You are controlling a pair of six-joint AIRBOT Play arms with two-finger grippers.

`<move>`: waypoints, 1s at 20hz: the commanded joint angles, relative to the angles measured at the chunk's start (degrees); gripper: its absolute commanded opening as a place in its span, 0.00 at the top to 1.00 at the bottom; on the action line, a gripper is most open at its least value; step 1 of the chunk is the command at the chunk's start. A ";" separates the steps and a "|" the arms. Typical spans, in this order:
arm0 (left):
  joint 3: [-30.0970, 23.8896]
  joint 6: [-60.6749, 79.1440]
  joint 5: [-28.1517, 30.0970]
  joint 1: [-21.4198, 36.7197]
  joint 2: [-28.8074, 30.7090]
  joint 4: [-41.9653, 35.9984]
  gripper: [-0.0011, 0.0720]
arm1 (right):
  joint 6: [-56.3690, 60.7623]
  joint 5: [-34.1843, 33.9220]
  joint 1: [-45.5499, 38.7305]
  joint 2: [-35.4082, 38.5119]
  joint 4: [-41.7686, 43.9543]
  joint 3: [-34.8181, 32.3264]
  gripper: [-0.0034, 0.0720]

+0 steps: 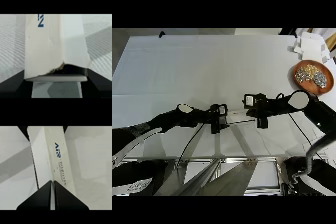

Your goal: Fold the box and place the chain.

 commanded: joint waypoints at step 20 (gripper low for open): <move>0.02 0.07 -0.20 0.02 0.02 0.07 0.80 | 0.46 -3.54 0.74 1.44 3.26 -3.61 0.70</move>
